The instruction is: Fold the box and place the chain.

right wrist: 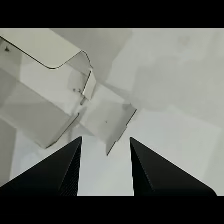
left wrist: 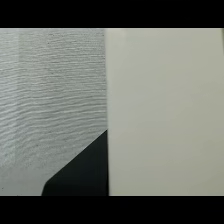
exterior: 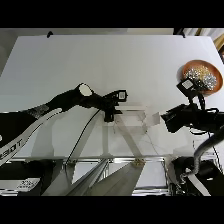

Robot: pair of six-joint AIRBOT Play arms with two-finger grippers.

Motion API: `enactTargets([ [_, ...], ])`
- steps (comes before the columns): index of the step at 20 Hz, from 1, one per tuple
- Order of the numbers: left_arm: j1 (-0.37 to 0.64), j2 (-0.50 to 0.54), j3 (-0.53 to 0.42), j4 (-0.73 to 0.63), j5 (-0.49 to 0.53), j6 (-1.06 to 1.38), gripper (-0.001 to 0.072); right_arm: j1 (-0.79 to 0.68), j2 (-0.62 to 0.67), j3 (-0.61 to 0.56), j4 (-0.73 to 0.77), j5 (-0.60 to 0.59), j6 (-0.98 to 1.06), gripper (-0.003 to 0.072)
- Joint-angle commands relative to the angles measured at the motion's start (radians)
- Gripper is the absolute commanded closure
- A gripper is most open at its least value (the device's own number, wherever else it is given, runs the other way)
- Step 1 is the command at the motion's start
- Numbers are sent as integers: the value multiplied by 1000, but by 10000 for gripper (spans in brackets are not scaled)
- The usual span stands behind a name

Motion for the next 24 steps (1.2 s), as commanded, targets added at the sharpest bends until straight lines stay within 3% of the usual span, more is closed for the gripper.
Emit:
enactTargets([
  [1, -1, -1, 0, 0, 0, -2, 699, 0, 1, 1, 0, -1, 0, 347],
  [11, -1, 1, 0, 0, 24, -48, 702, 0, 1, 1, 0, -11, 0, 347],
  [24, -32, 23, 1, 101, 39, -61, 704, 1, 0, 1, 0, -29, 0, 347],
])
